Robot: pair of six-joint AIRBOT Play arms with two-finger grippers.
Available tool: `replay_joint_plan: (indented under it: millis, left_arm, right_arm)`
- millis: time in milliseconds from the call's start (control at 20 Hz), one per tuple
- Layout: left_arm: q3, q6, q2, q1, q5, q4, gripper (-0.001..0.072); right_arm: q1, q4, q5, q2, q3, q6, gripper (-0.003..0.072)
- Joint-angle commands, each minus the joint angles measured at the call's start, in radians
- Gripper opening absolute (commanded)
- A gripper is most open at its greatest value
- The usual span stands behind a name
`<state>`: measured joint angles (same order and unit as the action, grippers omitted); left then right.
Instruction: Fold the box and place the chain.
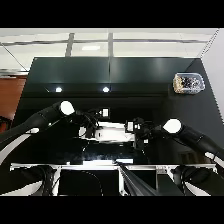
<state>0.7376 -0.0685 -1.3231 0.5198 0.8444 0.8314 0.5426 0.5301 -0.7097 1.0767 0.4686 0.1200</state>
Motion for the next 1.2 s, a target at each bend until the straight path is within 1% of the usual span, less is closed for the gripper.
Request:
replay_joint_plan:
  millis: [0,500,850,1150]
  left_arm:
    - [0.004,-0.003,0.001,0.0,0.003,-0.005,0.0025]
    - [0.003,-0.006,0.0,0.0,0.005,0.0,0.0025]
    - [0.003,-0.006,-0.018,0.0,0.005,-0.002,0.0025]
    - [0.003,-0.006,-0.018,0.0,0.005,-0.002,0.0026]
  right_arm:
    - [0.0,0.012,0.021,0.042,-0.001,0.005,0.0682]
    - [0.0,0.013,0.087,0.082,-0.001,0.031,0.0679]
    - [0.0,0.014,0.094,0.084,-0.001,0.032,0.0675]
    - [0.002,0.009,0.094,0.114,0.0,0.05,0.0675]
